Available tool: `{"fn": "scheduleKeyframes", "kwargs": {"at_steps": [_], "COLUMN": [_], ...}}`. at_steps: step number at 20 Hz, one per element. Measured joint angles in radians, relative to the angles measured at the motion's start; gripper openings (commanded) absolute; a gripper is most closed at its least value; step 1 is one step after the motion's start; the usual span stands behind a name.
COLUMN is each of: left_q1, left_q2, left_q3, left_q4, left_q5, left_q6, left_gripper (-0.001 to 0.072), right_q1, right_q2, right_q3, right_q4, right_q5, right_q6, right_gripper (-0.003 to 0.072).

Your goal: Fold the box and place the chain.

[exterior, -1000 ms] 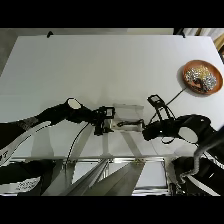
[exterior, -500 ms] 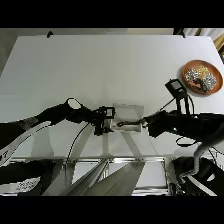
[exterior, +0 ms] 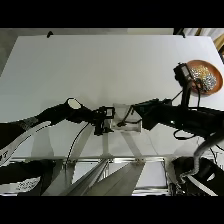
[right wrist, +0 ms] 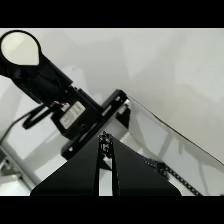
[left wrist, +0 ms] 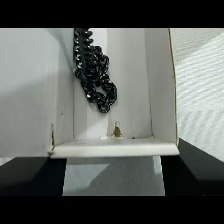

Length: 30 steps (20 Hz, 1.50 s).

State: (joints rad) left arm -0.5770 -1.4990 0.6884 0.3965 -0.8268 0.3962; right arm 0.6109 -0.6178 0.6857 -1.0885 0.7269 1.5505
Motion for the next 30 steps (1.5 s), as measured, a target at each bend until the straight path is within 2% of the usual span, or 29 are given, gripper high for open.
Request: {"fn": "scheduleKeyframes", "kwargs": {"at_steps": [8,11,14,16,18,23,27,30], "left_q1": [0.000,0.000,0.000,0.000,0.000,0.000,0.000,0.000], "left_q2": [0.000,0.000,0.000,0.000,0.000,0.000,0.000,0.000], "left_q3": [0.000,0.000,0.000,0.000,0.000,0.000,0.000,0.000], "left_q4": [0.000,0.000,0.000,0.000,0.000,0.000,0.000,0.000], "left_q5": [0.000,0.000,0.000,0.000,0.000,0.000,0.000,0.000], "left_q6": [0.000,0.000,0.000,0.000,0.000,0.000,0.000,0.000], "left_gripper": [0.0031,0.0031,0.0031,0.0031,0.0031,0.0031,0.0031,0.0031], "right_q1": [0.080,0.098,0.105,0.108,0.108,0.071,-0.037,-0.126], "right_q2": [-0.290,-0.354,-0.381,-0.388,-0.388,-0.327,-0.228,-0.150], "right_q3": [0.001,0.001,0.001,0.001,0.002,0.024,0.048,0.054], "right_q4": [-0.014,-0.018,-0.018,-0.017,-0.017,-0.031,-0.145,-0.261], "right_q5": [0.026,0.021,0.017,0.015,0.010,0.049,0.212,0.365], "right_q6": [-0.072,-0.079,-0.082,-0.083,-0.082,-0.043,0.045,0.077], "right_gripper": [0.0015,0.0018,0.0141,0.0161,0.0285,0.0271,0.0269,0.0170]}}
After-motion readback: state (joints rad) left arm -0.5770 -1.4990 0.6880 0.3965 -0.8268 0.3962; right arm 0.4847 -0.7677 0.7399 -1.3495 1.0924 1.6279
